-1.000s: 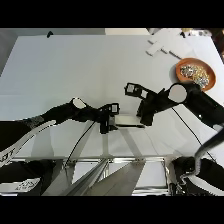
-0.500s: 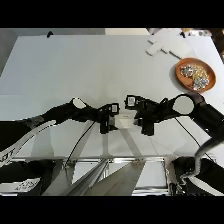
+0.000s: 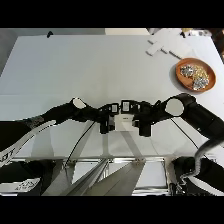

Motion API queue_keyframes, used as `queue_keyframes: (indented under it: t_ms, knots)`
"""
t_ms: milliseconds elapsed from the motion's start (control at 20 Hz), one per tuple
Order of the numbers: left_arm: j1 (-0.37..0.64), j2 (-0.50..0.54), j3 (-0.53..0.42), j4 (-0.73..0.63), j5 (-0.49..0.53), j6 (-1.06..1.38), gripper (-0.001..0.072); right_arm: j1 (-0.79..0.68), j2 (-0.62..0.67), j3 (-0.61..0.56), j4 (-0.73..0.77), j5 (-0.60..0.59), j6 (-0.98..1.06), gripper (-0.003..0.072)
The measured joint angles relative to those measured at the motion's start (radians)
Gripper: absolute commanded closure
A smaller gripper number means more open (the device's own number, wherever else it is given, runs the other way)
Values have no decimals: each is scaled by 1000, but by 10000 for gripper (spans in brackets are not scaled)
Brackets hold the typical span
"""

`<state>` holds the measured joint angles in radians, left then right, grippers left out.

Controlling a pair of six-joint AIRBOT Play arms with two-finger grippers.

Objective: Fold the box and place the chain.

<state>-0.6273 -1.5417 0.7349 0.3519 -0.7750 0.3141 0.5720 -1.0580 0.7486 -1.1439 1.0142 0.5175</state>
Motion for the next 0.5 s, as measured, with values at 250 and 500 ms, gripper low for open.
queue_keyframes:
  t_ms: [250, 500]
  knots:
    - [0, 0, 0, 0, 0, -1, 611, 11, -6, 0, -27, -23, 1, 553]
    - [0, 0, 0, 0, 0, -2, 611, 13, 0, 0, -36, -32, 5, 587]
